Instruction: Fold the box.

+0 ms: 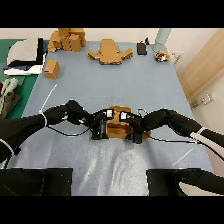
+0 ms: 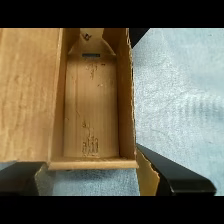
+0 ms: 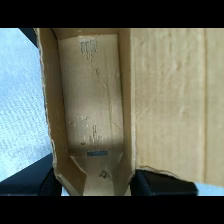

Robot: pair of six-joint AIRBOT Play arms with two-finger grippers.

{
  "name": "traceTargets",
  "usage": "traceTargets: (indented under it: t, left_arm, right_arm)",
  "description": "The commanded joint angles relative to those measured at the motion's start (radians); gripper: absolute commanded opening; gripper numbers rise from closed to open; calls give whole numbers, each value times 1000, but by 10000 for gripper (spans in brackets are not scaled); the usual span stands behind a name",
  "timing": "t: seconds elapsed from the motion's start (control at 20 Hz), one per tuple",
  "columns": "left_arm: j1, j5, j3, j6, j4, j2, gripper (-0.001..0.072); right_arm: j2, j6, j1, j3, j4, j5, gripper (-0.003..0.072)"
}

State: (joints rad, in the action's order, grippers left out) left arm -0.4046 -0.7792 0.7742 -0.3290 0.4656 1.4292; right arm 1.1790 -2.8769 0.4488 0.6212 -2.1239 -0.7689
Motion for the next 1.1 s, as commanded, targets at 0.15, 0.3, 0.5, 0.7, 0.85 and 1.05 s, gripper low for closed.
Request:
traceTargets:
  t: [0.15, 0.3, 0.5, 0.7, 0.85, 1.05]
  left_arm:
    - [-10, 9, 0, 8, 18, 0, 572]
    - [-20, 10, 0, 16, 36, 0, 573]
    - [-20, -6, 0, 21, 50, 0, 658]
    - [-20, -5, 0, 59, 81, 0, 662]
    - [-20, -2, 0, 61, 79, 0, 662]
    - [-20, 29, 0, 69, 69, 0, 662]
  right_arm:
    - [0, 0, -1, 0, 0, 0, 510]
    - [0, 0, -1, 0, 0, 0, 510]
    - [0, 0, -1, 0, 0, 0, 511]
    - [0, 0, -1, 0, 0, 0, 510]
    - [0, 0, -1, 0, 0, 0, 511]
    - [0, 0, -1, 0, 0, 0, 511]
